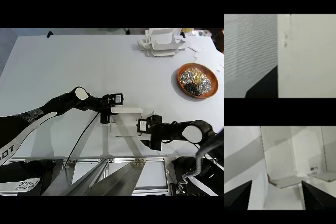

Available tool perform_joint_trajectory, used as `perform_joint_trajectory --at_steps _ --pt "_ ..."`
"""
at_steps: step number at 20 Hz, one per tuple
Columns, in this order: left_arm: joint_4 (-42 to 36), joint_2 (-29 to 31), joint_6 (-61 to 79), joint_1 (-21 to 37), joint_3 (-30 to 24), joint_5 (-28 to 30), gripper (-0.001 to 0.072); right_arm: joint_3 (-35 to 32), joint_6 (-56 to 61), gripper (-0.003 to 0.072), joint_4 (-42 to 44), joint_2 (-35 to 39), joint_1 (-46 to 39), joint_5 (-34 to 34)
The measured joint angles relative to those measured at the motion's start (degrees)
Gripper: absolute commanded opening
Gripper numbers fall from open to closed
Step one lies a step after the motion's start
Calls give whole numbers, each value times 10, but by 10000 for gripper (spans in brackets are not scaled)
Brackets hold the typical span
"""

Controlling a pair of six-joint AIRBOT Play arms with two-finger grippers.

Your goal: Fold the box and place the chain.

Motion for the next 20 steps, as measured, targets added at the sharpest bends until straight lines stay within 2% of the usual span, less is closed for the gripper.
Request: perform_joint_trajectory --at_steps 4,10,15,20 --pt "0 0 0 0 0 0 13 -45 -14 701 -21 -2 48 -99" --pt "0 0 0 0 0 0 13 -66 -20 698 -41 -11 62 -191" --pt "0 0 0 0 0 0 13 -45 -21 697 -19 -12 19 -191" --pt "0 0 0 0 0 0 13 -31 -77 696 30 -16 -32 -184"
